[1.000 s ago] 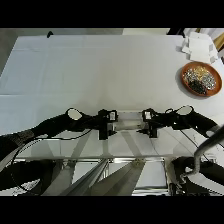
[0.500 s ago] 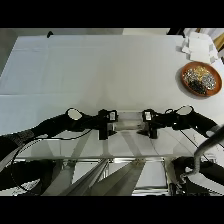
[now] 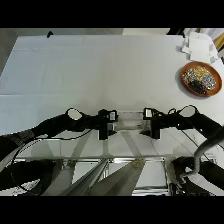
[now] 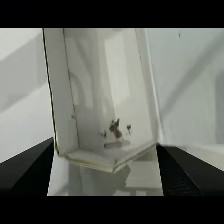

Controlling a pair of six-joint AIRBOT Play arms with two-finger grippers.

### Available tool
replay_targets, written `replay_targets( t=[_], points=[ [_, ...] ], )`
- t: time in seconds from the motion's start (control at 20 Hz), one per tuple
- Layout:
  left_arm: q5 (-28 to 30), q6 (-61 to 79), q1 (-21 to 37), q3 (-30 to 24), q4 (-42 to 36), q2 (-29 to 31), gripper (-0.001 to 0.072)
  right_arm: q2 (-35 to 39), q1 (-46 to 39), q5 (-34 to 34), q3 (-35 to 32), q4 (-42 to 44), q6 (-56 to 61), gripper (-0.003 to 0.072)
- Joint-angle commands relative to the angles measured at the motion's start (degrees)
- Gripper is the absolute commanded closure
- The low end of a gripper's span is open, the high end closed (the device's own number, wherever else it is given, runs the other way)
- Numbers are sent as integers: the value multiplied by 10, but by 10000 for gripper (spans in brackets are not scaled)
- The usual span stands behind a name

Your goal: Fold the box and place the chain.

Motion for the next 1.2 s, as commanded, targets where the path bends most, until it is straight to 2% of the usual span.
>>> replay_targets(
  t=[0.0,0.2,0.3,0.4,0.45,0.55,0.75,0.95,1.15],
  points=[
    [-1,0,0,0,0,0,297,62,0,22,0,-118,127,3],
    [-1,0,0,0,0,0,297,175,0,54,0,-233,233,32],
    [-1,0,0,0,0,0,297,217,0,69,0,-217,263,180],
    [-1,0,0,0,0,0,297,248,0,82,0,-156,263,313],
    [-1,0,0,0,0,0,297,260,0,85,0,-124,263,405],
    [-1,0,0,0,0,0,297,281,0,98,0,-67,263,672],
    [-1,0,0,0,0,0,297,289,38,75,0,-20,262,671],
    [-1,0,0,0,0,0,297,280,108,-49,0,-9,259,675],
    [-1,0,0,0,0,0,297,227,129,-118,0,1,264,676]
  ],
)
